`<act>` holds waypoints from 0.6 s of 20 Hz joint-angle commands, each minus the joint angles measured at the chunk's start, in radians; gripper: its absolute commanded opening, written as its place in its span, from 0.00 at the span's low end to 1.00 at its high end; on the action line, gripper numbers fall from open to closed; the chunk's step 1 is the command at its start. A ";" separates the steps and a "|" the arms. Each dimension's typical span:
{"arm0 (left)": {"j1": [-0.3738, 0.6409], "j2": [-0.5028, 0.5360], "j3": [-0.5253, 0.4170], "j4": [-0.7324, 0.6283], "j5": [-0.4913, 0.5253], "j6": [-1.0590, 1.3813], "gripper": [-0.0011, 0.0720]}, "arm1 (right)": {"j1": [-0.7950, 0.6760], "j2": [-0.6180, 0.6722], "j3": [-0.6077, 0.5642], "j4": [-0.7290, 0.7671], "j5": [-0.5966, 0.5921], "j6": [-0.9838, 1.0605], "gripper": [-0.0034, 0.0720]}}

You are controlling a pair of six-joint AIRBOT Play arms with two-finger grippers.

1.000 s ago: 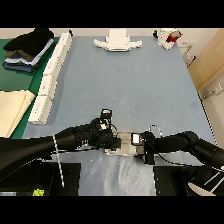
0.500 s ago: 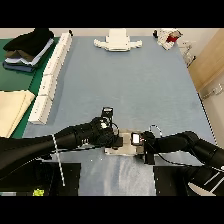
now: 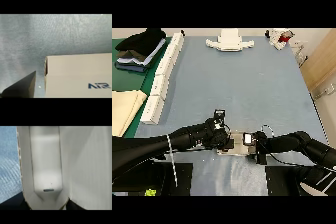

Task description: Fold the box.

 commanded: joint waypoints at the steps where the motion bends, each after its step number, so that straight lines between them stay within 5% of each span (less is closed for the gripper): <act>1: -0.004 -0.024 0.001 -0.016 -0.004 0.000 0.56 | -0.001 0.000 0.001 0.000 0.000 0.000 0.72; 3: -0.004 -0.036 0.003 -0.016 -0.003 -0.002 0.51 | -0.001 0.000 0.001 0.000 0.000 0.000 0.72; 4: -0.004 -0.040 0.004 -0.015 -0.004 -0.001 0.31 | -0.001 0.000 0.001 0.000 0.000 0.000 0.72; 6: -0.004 -0.044 0.005 -0.014 0.004 -0.002 0.24 | -0.001 0.000 0.001 0.000 0.000 0.000 0.72; 7: -0.004 -0.044 0.005 -0.010 0.006 0.001 0.03 | -0.001 0.000 0.001 0.000 0.000 0.000 0.72; 12: -0.004 -0.044 0.005 -0.014 0.007 -0.005 0.04 | -0.001 0.000 0.001 0.000 0.000 0.000 0.72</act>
